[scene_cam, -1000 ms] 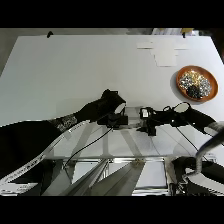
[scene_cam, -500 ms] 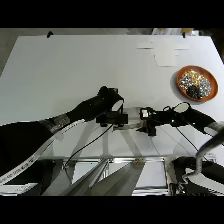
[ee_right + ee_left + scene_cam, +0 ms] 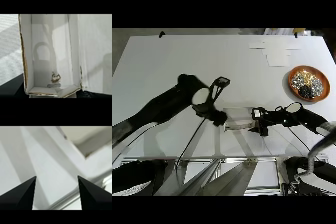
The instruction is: Fold the box and place the chain.
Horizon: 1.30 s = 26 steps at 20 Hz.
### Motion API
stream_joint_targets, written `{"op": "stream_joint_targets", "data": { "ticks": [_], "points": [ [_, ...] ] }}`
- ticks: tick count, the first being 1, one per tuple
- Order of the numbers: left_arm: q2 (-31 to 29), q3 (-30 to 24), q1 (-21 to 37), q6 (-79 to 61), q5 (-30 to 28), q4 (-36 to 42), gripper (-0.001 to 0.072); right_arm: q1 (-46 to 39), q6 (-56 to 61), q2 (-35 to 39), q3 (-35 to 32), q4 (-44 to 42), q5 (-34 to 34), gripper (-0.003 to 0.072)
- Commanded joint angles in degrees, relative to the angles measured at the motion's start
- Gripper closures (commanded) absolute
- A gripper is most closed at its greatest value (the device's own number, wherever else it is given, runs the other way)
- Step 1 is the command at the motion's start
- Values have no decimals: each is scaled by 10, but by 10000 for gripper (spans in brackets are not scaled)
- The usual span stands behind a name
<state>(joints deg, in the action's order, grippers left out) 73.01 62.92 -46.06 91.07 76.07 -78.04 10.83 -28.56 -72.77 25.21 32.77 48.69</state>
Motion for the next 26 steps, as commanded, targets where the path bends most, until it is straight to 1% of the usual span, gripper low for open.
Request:
{"op": "stream_joint_targets", "data": {
  "ticks": [1, 2, 3, 4, 5, 6, 7, 9, 10, 11, 13, 16, 19, 26],
  "points": [
    [-113, -174, 46, -438, -114, 81, 135, 0, 0, 0, 0, 0, 0, 349],
    [-134, -232, 64, -558, -184, 120, 134, 0, 0, 0, 0, 0, 0, 349],
    [-140, -272, 82, -663, -240, 167, 133, 0, 0, 0, 0, 0, 0, 349],
    [-136, -301, 101, -760, -287, 223, 133, 0, 0, 0, 0, 0, 0, 349],
    [-125, -313, 114, -829, -313, 270, 129, 0, 0, 0, 0, 0, 0, 349],
    [-106, -314, 124, -885, -326, 313, 55, 0, 0, 0, 0, 0, 0, 349],
    [-87, -314, 130, -932, -343, 357, 16, 0, 0, 0, 0, 0, 0, 349],
    [-44, -314, 129, -1015, -377, 431, 14, 0, 0, 0, 0, 0, 0, 349],
    [-20, -314, 129, -1053, -387, 470, 13, 0, 0, 0, 0, 0, 0, 349],
    [0, -314, 128, -1085, -390, 494, 13, 0, 0, 0, 0, 0, 0, 349],
    [29, -314, 127, -1130, -388, 525, 13, 0, 0, 0, 0, 0, 0, 349],
    [37, -313, 127, -1154, -390, 555, 12, 0, 0, 0, 0, 0, 0, 349],
    [41, -308, 125, -1157, -392, 570, 13, 0, 0, 0, 0, 0, 0, 349],
    [84, -277, 94, -1154, -385, 579, 12, 0, 0, 0, 0, 0, 0, 349]
  ]
}}
